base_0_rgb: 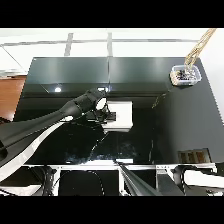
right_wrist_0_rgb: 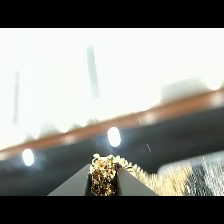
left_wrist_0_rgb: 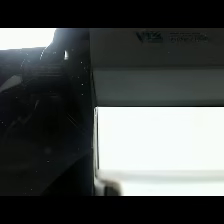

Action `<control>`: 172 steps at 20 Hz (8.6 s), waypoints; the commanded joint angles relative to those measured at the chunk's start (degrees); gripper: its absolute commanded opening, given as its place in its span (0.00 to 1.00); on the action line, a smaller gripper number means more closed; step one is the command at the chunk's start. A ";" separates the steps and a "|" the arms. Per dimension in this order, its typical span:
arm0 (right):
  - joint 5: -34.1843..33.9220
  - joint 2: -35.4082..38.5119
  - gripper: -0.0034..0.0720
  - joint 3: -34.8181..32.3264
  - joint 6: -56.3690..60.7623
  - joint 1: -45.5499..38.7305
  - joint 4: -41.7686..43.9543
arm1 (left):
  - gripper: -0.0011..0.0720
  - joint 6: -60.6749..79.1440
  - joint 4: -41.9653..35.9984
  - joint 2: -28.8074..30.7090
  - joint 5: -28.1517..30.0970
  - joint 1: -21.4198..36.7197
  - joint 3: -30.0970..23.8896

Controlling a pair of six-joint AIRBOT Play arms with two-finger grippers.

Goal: Fold the box and place the chain.

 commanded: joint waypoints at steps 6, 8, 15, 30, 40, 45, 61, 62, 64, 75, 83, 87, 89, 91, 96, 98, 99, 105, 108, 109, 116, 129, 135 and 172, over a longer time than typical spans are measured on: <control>3.98 14.49 0.05 0.02 -5.64 0.15 9.55 | 0.05 0.02 0.00 -0.02 0.37 0.04 0.04; 10.25 15.67 0.05 0.02 -7.39 0.87 12.79 | 0.05 0.00 0.02 -0.02 0.26 0.04 0.04; 24.37 17.40 0.05 -5.27 -12.33 16.22 12.83 | 0.05 0.00 0.02 -0.02 -0.13 0.04 0.04; 11.52 17.55 0.06 -30.36 -14.91 33.20 25.75 | 0.05 0.02 0.02 -0.02 -0.07 0.07 0.04; 3.96 17.42 0.06 -37.70 -14.78 34.64 21.68 | 0.05 0.02 0.02 -0.02 -0.04 0.07 0.04; 5.99 17.42 0.06 -45.05 -14.53 34.67 20.46 | 0.05 0.02 0.02 -0.02 -0.02 0.09 0.04; 0.63 16.02 0.40 -59.17 -10.67 31.67 17.03 | 0.05 0.00 -0.02 -0.02 0.35 0.26 0.04; 2.32 16.46 0.40 -59.17 -10.82 30.08 16.50 | 0.05 0.00 0.00 -0.02 0.33 0.28 0.04; 4.61 17.07 0.40 -59.17 -10.80 27.93 16.02 | 0.05 0.00 0.04 -0.02 0.37 0.28 0.04; 5.35 17.14 0.40 -59.19 -10.80 27.87 16.04 | 0.81 2.89 1.70 4.92 -3.58 0.33 4.74; 4.92 17.14 0.40 -59.19 -10.80 27.89 15.02 | 0.81 8.92 10.91 27.58 -5.75 7.06 -9.70; 4.44 17.14 0.40 -59.19 -10.80 27.89 13.64 | 0.81 14.03 -7.37 35.23 4.17 24.96 -26.58; 3.30 17.14 0.40 -59.19 -10.80 27.89 13.62 | 0.81 35.74 -29.62 35.17 9.33 32.46 -32.94; 2.51 17.14 0.40 -59.19 -10.80 27.89 13.60 | 0.81 68.24 -47.87 33.62 8.98 36.00 -36.35; 2.47 17.11 0.40 -59.19 -10.78 27.89 13.60 | 0.99 116.56 -50.93 30.21 10.23 30.93 -36.85; 2.45 17.14 0.40 -59.19 -10.75 27.89 13.68 | 0.99 131.01 -50.38 30.01 14.47 27.19 -36.85; 2.47 17.11 0.40 -59.19 -10.75 27.89 13.66 | 0.99 135.23 -49.64 29.81 17.81 25.31 -36.83; 2.49 17.14 0.40 -59.19 -10.03 27.89 13.68 | 0.99 145.35 -53.33 19.67 20.87 22.51 -32.94; 2.49 17.14 0.40 -59.19 -9.66 27.89 13.68 | 0.99 145.33 -54.45 15.23 20.98 22.51 -30.38; 2.51 17.14 0.40 -59.19 -9.64 27.89 13.70 | 0.99 145.35 -55.12 14.34 21.16 22.51 -29.88; 2.43 17.11 0.40 -59.19 -9.64 27.89 13.68 | 0.99 145.46 -56.48 11.39 19.93 22.38 -27.02; -0.07 17.11 0.40 -59.19 -9.66 28.02 13.64 | 0.98 147.43 -56.63 11.39 19.71 20.63 -27.02; -0.33 17.09 0.40 -59.19 -9.66 28.04 13.66 | 0.98 147.67 -56.59 11.39 19.45 20.63 -27.02; -0.57 8.41 0.94 -57.42 -67.69 33.44 14.56 | 0.62 147.86 -56.70 11.34 21.40 18.10 -27.02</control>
